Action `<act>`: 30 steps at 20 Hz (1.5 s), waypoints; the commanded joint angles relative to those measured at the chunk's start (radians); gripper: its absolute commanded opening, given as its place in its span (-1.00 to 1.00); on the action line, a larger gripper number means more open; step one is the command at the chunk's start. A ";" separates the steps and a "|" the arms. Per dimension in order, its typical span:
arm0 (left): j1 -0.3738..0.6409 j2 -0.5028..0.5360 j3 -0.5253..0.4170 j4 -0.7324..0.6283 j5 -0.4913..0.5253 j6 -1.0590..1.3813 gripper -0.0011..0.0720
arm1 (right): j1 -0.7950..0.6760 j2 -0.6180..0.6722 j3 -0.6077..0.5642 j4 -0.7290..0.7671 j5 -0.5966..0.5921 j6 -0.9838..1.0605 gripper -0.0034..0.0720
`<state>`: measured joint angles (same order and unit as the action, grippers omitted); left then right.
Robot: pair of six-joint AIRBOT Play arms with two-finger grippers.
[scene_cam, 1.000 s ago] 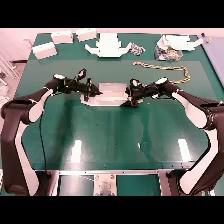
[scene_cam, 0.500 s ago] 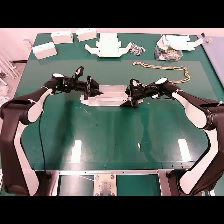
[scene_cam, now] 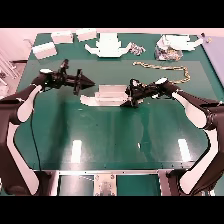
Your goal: Fold the box and place the chain.
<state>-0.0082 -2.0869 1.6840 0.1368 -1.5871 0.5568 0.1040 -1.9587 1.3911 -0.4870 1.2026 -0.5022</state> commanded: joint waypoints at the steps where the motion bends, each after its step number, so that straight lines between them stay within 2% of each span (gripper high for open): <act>1: 0.039 0.004 0.001 -0.041 -0.177 0.008 -0.92 | 0.000 0.000 0.000 0.000 0.000 0.000 0.56; 3: 0.036 0.010 -0.002 -0.041 -0.201 0.006 -0.93 | 0.000 0.000 0.000 0.000 0.000 0.000 0.56; 8: 0.013 0.143 -0.075 -0.002 -0.084 -0.038 -0.93 | 0.000 0.000 0.000 0.000 0.000 0.000 0.56; 10: 0.004 0.224 -0.158 0.020 0.045 -0.070 -0.93 | 0.000 0.000 0.000 0.000 0.000 0.000 0.56; 13: -0.015 0.354 -0.327 0.012 0.317 -0.083 -0.93 | 0.000 0.000 0.000 0.001 0.000 0.000 0.56; 14: -0.024 0.390 -0.374 0.012 0.370 -0.070 -0.93 | 0.000 0.000 0.000 0.001 0.000 0.000 0.56; 16: -0.040 0.438 -0.440 0.013 0.394 -0.043 -0.93 | 0.000 0.000 0.000 0.001 0.000 0.000 0.56; 19: -0.073 0.443 -0.481 0.029 0.406 -0.039 -0.93 | 0.000 0.000 0.000 0.000 0.000 0.000 0.56; 23: -0.136 0.448 -0.507 0.051 0.473 -0.039 -0.93 | 0.000 0.000 -0.001 0.000 0.000 0.000 0.56; 28: -0.156 0.448 -0.529 0.049 0.490 -0.030 -0.93 | 0.000 0.000 0.000 0.001 0.000 0.000 0.56; 30: -0.167 0.443 -0.529 0.048 0.557 -0.031 -0.93 | 0.000 0.000 0.000 0.000 0.000 0.000 0.56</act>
<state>-0.1608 -1.6405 1.1633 0.1833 -1.0996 0.5217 0.1040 -1.9587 1.3911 -0.4866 1.2026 -0.5018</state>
